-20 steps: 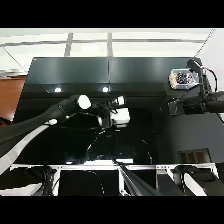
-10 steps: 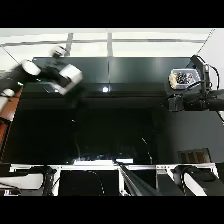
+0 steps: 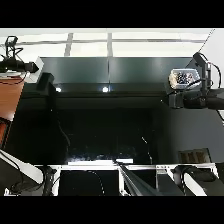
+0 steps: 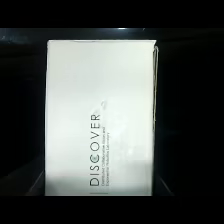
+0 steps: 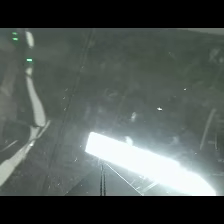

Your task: Fold the box and place the chain.

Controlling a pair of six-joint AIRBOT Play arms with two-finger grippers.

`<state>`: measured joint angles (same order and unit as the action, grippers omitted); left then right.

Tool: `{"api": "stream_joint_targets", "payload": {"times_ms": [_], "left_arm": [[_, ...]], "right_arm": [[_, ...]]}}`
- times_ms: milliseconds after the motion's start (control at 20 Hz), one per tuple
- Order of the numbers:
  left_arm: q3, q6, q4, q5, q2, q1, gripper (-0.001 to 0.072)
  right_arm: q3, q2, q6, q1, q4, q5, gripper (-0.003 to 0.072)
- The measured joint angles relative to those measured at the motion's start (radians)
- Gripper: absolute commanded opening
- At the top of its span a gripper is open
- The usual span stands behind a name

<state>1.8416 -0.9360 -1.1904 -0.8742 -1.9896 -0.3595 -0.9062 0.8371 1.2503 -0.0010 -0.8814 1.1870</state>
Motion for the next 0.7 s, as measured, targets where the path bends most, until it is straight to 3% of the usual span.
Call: {"api": "stream_joint_targets", "payload": {"times_ms": [50, 150, 350, 400, 450, 500, 700], "left_arm": [[0.018, -0.008, 0.001, -0.005, -0.027, 0.002, 0.072], [0.051, -0.022, 0.0, -0.013, -0.056, 0.008, 0.072], [0.222, -0.079, -0.004, -0.146, -0.058, 0.023, 0.0717], [0.254, -0.12, 0.002, -0.174, -0.034, 0.025, 0.0656], [0.27, -0.162, 0.017, -0.187, 0.0, 0.027, 0.0397], [0.271, -0.208, 0.033, -0.201, 0.042, 0.028, 0.0022], [0.138, -0.347, 0.069, -0.259, 0.29, 0.035, 0.0027]], "right_arm": [[0.0, 0.0, 0.005, 0.0, -0.003, -0.011, 0.0012], [0.0, 0.0, 0.009, 0.0, -0.008, -0.029, 0.0012], [0.0, 0.0, 0.015, 0.0, -0.024, -0.043, 0.0012], [0.0, 0.0, 0.015, 0.0, -0.036, -0.044, 0.0012], [0.0, 0.0, 0.016, 0.0, -0.05, -0.043, 0.0012], [0.0, 0.0, 0.016, 0.0, -0.067, -0.038, 0.0013], [0.0, -0.001, -0.016, 0.0, -0.121, 0.034, 0.0012]]}}
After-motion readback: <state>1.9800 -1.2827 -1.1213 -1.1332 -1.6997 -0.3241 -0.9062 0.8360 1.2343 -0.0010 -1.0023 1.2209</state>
